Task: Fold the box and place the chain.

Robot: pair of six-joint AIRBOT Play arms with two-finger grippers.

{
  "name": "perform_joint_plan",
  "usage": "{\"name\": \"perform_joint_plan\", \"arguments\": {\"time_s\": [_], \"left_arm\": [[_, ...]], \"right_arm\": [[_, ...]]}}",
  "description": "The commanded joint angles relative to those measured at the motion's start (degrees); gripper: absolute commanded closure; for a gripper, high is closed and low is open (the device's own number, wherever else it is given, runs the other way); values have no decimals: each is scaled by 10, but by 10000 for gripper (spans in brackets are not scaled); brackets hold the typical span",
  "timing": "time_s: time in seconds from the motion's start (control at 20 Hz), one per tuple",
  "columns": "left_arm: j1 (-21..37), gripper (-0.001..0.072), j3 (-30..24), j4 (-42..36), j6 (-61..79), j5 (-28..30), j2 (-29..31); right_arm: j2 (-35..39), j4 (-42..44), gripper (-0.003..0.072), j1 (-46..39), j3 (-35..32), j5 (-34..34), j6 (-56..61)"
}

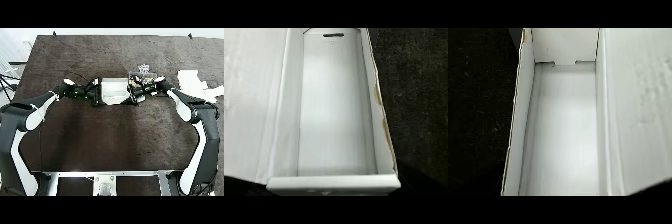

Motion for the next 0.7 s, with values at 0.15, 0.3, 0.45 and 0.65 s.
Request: {"name": "perform_joint_plan", "arguments": {"time_s": [0.15,0.3,0.45,0.65], "left_arm": [[0,260,1,3,0,11,0],[0,260,1,3,0,7,0],[0,259,1,3,0,9,0],[0,260,1,1,0,11,0]], "right_arm": [[0,0,251,1,0,1,0],[0,0,251,1,0,1,0],[0,0,250,1,0,1,0],[0,0,251,1,0,1,0]]}}
